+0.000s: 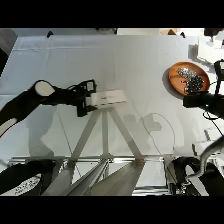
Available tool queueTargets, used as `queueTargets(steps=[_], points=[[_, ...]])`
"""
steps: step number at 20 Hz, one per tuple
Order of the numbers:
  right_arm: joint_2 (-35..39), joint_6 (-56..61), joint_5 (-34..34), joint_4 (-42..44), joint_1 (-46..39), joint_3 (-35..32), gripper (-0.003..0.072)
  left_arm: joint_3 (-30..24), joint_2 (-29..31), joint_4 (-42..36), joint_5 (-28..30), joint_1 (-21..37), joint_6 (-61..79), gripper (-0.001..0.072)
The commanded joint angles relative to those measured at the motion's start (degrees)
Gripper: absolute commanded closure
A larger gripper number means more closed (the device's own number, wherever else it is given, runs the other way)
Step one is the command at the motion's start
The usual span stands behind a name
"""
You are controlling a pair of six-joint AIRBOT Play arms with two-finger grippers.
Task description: Fold the box and place the chain.
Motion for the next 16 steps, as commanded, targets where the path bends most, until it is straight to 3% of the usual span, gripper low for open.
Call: queueTargets(steps=[1, 4, 7, 9, 12, 14, 16], points=[[0.1, 0.0, 0.2, 0.7, 0.0, 0.0, 0.0673, 0.0, 9.6, 31.6, -3.9, 0.1, -31.7, 0.0701], [0.1, 0.0, 2.4, 0.7, 0.0, 0.0, 0.0673, 0.0, 12.9, 47.1, -6.5, 3.0, -44.0, 0.0701], [0.1, 0.0, 4.3, 0.8, 0.0, 0.0, 0.0672, 0.0, 13.2, 45.2, -2.3, 12.2, -48.9, 0.0703], [0.1, 0.0, 4.2, 0.8, 0.0, 0.0, 0.0672, 0.0, 13.2, 36.3, 4.3, 20.2, -49.7, 0.0706], [0.1, 0.0, 4.2, 0.8, 0.0, 0.0, 0.0672, -1.4, 13.2, 8.5, 18.9, 31.9, -44.2, 0.0707], [0.1, 0.0, 4.2, 0.8, 0.0, 0.0, 0.0672, -4.7, 13.2, -6.3, 26.5, 35.6, -35.4, 0.0707], [0.1, 0.0, 4.2, 0.8, 0.0, 0.0, 0.0672, -9.9, 12.6, -12.7, 29.5, 36.5, -30.0, 0.0707]])
